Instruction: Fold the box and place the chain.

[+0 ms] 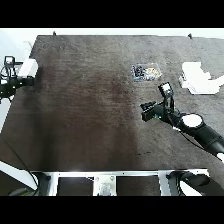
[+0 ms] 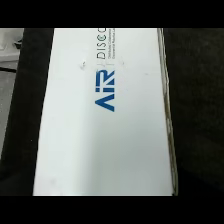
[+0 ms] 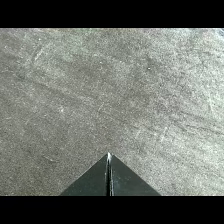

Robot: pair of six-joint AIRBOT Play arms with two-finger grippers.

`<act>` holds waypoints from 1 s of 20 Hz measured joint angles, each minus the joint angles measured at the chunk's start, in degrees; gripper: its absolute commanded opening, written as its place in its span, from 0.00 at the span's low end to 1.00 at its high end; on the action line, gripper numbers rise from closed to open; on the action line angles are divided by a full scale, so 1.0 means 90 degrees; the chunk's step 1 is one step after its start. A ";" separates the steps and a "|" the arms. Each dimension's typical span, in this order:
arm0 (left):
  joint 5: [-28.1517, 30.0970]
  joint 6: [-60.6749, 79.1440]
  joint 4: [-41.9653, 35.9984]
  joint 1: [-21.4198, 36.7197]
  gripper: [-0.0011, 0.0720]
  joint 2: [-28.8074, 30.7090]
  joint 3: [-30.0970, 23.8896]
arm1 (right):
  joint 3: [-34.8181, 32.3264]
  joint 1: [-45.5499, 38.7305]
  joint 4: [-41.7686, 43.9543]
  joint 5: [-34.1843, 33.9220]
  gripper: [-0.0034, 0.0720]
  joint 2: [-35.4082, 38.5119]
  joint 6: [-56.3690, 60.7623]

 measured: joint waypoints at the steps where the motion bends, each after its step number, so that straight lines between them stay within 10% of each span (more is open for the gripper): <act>1: 0.0000 0.0005 -0.0002 -0.0002 0.77 -0.0005 0.0007 | 0.0000 0.0000 0.0000 0.0000 0.06 0.0000 0.0000; 8: 0.0075 -0.0046 -0.0041 0.0000 1.00 -0.0024 0.0032 | 0.0000 0.0000 0.0109 0.0000 0.06 0.0000 0.0000; 11: 0.0000 -0.0063 -0.0041 0.0002 1.00 -0.0024 0.0032 | 0.0000 0.0000 0.0143 0.0000 0.45 0.0000 0.0000; 15: -0.0187 -0.0070 0.0056 0.0007 1.00 0.0044 0.0034 | 0.0000 0.0000 0.0155 0.0000 0.69 0.0000 0.0000; 20: -0.0437 -0.0070 0.0250 0.0058 1.00 0.0214 0.0032 | 0.0000 0.0000 0.0168 0.0000 0.74 0.0000 0.0000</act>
